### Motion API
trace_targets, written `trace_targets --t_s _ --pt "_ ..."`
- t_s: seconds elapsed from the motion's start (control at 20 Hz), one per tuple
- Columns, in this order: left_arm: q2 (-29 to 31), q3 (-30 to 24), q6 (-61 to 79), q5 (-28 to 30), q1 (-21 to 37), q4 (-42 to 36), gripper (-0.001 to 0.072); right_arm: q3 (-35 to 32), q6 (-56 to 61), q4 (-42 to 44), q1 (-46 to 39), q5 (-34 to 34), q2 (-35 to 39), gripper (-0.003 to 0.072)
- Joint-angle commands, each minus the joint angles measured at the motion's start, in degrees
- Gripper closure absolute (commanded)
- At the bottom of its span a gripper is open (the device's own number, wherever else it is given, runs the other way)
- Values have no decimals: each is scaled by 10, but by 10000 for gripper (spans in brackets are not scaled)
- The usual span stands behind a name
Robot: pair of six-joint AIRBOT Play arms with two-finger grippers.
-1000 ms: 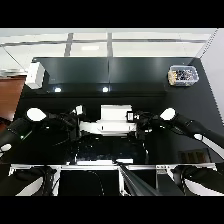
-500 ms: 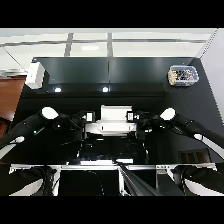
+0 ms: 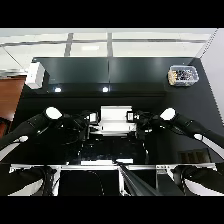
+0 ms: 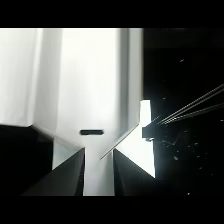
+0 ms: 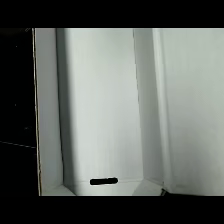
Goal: Fold the box and place the chain.
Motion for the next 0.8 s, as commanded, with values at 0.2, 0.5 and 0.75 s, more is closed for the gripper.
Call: trace_targets --t_s 0.2,0.5,0.75 --pt "-1 0 1 -4 -1 -63 496 0 0 0 0 0 0 510" --pt "0 0 -7 -10 0 -31 495 0 0 0 0 0 0 510" --pt "6 1 -47 -9 10 48 495 0 0 0 0 0 0 510"
